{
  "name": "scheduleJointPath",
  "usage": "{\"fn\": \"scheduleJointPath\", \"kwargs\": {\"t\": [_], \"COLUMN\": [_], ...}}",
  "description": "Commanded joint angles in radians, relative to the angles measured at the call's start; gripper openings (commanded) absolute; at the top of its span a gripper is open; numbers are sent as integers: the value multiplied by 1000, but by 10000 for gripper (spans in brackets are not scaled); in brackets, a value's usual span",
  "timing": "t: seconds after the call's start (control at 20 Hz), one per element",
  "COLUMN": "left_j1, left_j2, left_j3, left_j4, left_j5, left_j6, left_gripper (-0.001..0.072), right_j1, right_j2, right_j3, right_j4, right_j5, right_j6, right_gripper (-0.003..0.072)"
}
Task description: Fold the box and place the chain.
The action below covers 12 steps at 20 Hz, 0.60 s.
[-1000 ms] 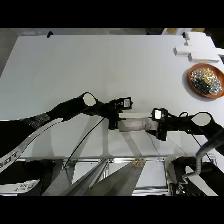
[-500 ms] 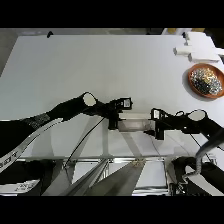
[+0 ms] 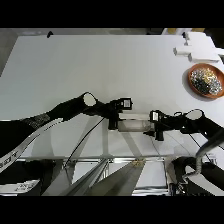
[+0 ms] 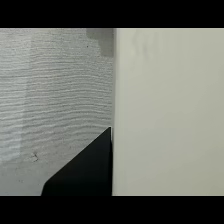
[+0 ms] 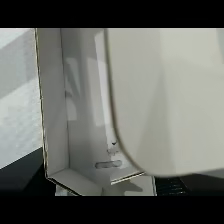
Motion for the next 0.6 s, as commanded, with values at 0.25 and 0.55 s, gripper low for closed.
{"fn": "scheduleJointPath", "kwargs": {"t": [0.25,0.55], "left_j1": [0,0], "left_j2": [0,0], "left_j3": [0,0], "left_j4": [0,0], "left_j5": [2,2], "left_j6": [-1,-1], "left_gripper": [10,10], "right_j1": [1,21], "right_j2": [-3,-5], "right_j3": [-1,-1], "right_j4": [5,16], "right_j5": [-21,-29], "right_j6": [-14,-14], "right_gripper": [527,515]}}
